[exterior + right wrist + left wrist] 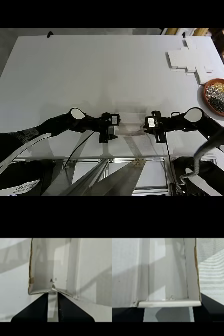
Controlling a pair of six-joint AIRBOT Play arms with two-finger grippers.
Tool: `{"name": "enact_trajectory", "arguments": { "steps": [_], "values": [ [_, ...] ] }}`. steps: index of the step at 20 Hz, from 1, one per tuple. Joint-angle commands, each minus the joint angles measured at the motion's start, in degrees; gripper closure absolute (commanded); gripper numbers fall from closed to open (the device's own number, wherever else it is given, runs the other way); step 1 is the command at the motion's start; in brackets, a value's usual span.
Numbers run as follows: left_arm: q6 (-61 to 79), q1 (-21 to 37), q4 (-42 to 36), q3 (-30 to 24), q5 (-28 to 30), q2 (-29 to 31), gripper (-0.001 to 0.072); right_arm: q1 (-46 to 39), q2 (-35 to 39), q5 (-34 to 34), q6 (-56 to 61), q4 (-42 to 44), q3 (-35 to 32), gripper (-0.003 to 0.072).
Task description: Fold the box and place the chain.
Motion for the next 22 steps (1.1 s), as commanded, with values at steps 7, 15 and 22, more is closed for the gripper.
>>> {"name": "enact_trajectory", "arguments": {
  "steps": [7,15,22],
  "values": [
    [0.0,0.0,0.0,0.0,0.0,0.0,0.054,2.9,-3.7,-1.9,-1.2,6.3,-1.0,0.0316],
    [0.0,0.0,0.0,0.0,0.0,0.0,0.054,3.0,4.5,-2.1,15.2,-3.9,-1.4,0.0289],
    [0.0,0.0,0.0,0.0,0.0,0.0,0.054,3.0,23.0,-3.9,41.1,-9.8,-0.9,0.0668]
  ]
}}
